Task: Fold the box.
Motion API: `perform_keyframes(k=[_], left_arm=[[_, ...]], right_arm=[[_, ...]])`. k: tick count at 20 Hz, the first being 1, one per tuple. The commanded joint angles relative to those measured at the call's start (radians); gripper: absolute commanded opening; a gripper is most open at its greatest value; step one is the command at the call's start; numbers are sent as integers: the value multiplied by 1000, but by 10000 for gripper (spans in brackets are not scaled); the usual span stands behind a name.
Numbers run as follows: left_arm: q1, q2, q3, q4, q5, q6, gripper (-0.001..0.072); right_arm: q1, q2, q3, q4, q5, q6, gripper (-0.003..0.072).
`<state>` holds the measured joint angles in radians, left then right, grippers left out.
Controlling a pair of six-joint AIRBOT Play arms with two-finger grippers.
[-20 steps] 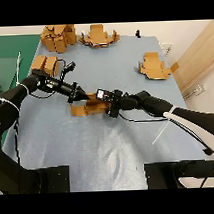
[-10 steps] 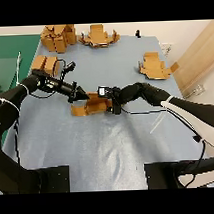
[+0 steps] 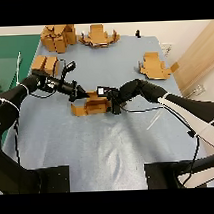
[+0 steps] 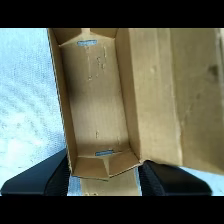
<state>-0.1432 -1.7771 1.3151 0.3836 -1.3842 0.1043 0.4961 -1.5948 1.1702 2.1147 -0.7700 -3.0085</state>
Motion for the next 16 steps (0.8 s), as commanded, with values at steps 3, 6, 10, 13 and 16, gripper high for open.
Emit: perform_keyframes(k=[3, 6, 10, 13, 16], left_arm=[[0, -1, 0, -1, 21, 0, 13], [0, -1, 0, -1, 32, 2, 13], [2, -1, 0, -1, 32, 2, 14], [2, -1, 6, 3, 32, 2, 235], [16, 7, 18, 7, 27, -25, 416]], right_arm=[[0, -2, 2, 16, -17, 9, 563], [0, -12, 2, 22, -18, 27, 564], [0, -27, 2, 34, -25, 35, 563], [0, -27, 2, 33, -25, 35, 550], [0, -27, 2, 33, -25, 35, 550]])
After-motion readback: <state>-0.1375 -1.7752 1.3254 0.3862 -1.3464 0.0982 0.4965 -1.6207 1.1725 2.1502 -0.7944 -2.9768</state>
